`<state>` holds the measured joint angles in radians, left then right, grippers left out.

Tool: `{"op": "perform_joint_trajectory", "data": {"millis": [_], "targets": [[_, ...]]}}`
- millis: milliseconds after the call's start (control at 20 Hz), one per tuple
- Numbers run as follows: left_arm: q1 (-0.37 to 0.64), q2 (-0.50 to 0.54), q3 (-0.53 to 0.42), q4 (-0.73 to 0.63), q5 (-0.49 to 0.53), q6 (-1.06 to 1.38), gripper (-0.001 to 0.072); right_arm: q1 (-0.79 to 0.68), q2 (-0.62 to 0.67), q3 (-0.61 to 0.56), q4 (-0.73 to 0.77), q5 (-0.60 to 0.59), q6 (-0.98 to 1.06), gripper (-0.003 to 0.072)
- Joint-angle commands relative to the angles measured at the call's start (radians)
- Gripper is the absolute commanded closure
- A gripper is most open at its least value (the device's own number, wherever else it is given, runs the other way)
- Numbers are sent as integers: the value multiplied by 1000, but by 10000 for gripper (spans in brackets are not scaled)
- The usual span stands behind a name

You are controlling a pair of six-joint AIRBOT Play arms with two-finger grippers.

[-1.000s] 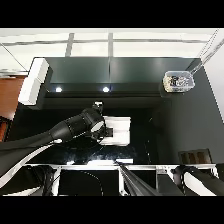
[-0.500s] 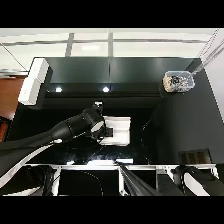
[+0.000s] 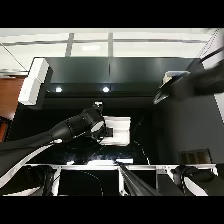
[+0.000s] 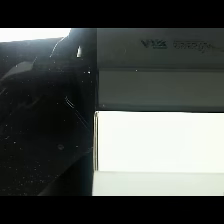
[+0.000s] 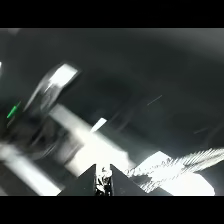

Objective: Fold the box and place the chain.

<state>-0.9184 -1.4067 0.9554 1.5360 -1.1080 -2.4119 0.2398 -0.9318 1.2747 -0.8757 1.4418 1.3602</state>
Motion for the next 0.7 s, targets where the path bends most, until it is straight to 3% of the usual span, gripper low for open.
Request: {"op": "perform_joint_trajectory", "data": {"millis": [0, 250, 650], "targets": [[0, 0, 0, 0, 0, 0, 678, 179, -8, -206, 126, -109, -3, 677], [0, 0, 0, 0, 0, 0, 678, 364, -101, -303, 142, -232, -3, 677], [0, 0, 0, 0, 0, 0, 679, 388, -185, -315, 86, -297, 18, 676]]}}
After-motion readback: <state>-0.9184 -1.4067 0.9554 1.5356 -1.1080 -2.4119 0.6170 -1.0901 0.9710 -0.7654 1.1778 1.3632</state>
